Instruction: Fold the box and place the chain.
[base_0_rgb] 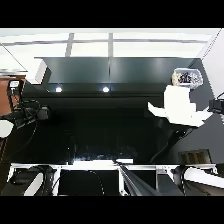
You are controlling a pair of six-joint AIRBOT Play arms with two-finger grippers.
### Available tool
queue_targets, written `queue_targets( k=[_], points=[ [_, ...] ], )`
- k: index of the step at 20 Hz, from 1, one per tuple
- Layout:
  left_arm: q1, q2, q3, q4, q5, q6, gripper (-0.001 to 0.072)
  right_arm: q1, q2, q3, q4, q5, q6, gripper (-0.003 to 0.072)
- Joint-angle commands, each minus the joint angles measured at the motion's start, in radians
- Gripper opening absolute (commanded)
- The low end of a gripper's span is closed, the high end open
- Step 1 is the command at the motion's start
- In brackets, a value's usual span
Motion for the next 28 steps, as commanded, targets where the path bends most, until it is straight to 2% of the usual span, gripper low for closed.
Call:
queue_targets(
  k=[1, 4, 5, 7, 9, 11, 13, 16, 17, 19, 23, 26, 28],
  points=[
    [-0.014, -0.001, 0.000, -0.045, -0.006, 0.000, 0.0698, 0.008, 0.132, -0.098, 0.169, 0.056, -0.012, 0.0014],
    [-0.042, -0.003, -0.003, -0.091, -0.004, -0.049, 0.0698, 0.035, 0.289, -0.308, 0.551, 0.003, -0.174, 0.0015],
    [-0.057, -0.006, -0.015, -0.150, 0.005, -0.048, 0.0698, 0.086, 0.343, -0.392, 0.695, -0.037, -0.233, 0.0015],
    [-0.103, -0.021, -0.039, -0.216, 0.036, -0.044, 0.0698, 0.223, 0.436, -0.530, 0.842, -0.163, -0.292, 0.0015],
    [-0.167, -0.055, -0.042, -0.249, 0.040, -0.044, 0.0698, 0.356, 0.505, -0.631, 0.895, -0.273, -0.293, 0.0015],
    [-0.232, -0.110, -0.041, -0.257, 0.090, -0.012, 0.0699, 0.481, 0.553, -0.713, 0.947, -0.396, -0.293, 0.0015],
    [-0.260, -0.191, -0.001, -0.268, 0.095, 0.026, 0.0699, 0.602, 0.560, -0.761, 0.982, -0.466, -0.294, 0.0015],
    [-0.256, -0.346, 0.106, -0.447, 0.058, 0.097, 0.0698, 0.795, 0.560, -0.805, 0.994, -0.582, -0.293, 0.0015],
    [-0.256, -0.409, 0.150, -0.542, 0.020, 0.230, 0.0698, 0.847, 0.560, -0.810, 1.001, -0.629, -0.293, 0.0015],
    [-0.257, -0.529, 0.242, -0.648, -0.136, 0.486, 0.0699, 0.906, 0.560, -0.810, 1.012, -0.666, -0.293, 0.0015],
    [-0.245, -0.731, 0.393, -0.729, -0.317, 0.497, 0.0699, 0.939, 0.560, -0.810, 1.012, -0.678, -0.293, 0.0015],
    [-0.245, -0.852, 0.462, -0.732, -0.434, 0.518, 0.0699, 0.939, 0.560, -0.810, 1.013, -0.690, -0.292, 0.0015],
    [-0.245, -0.913, 0.492, -0.777, -0.472, 0.542, 0.0698, 0.939, 0.560, -0.810, 1.012, -0.683, -0.293, 0.0015]
  ],
)
